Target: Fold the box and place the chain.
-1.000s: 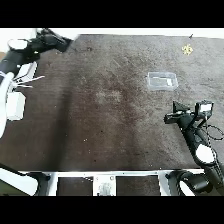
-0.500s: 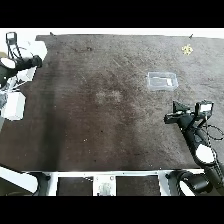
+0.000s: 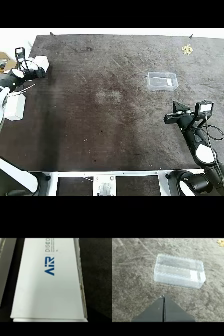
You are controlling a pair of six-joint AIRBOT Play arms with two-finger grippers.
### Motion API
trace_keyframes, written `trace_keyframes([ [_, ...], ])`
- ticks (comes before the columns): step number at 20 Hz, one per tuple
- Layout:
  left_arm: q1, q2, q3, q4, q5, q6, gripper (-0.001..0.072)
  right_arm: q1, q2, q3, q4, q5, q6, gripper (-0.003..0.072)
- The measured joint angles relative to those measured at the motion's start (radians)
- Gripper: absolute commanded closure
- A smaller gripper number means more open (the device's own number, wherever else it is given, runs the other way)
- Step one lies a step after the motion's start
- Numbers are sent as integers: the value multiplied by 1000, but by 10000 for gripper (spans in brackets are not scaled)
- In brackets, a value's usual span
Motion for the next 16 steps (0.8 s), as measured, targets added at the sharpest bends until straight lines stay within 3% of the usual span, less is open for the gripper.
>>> trace_keyframes([
  [9,-2,-34,0,-27,103,6,701,0,0,0,0,2,0,688],
  [16,-6,-68,7,-47,121,45,701,1,0,-3,0,24,0,688],
])
